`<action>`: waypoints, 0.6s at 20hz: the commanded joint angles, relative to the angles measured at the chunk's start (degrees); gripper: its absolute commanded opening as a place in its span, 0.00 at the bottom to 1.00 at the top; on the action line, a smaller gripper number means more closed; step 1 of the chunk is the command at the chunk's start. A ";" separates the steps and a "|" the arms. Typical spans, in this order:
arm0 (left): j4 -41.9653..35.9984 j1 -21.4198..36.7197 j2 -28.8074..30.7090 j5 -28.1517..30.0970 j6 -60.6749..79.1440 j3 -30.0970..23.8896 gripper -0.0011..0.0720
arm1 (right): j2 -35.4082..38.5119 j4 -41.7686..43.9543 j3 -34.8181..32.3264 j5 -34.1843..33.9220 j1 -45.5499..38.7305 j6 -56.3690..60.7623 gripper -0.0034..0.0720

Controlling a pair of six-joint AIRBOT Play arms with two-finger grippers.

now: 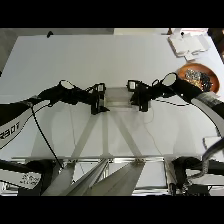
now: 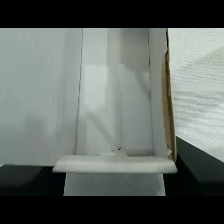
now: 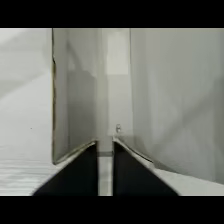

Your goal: Fold the box and place the chain.

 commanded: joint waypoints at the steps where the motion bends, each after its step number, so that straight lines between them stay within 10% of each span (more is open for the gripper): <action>1: 0.00 0.00 0.02 0.02 0.02 0.07 0.25 | 0.26 -1.03 -0.02 2.21 -0.42 0.24 0.06; 12: 0.00 0.00 0.02 0.00 0.02 0.04 0.25 | 13.97 -3.69 -0.02 5.14 -21.24 34.75 0.06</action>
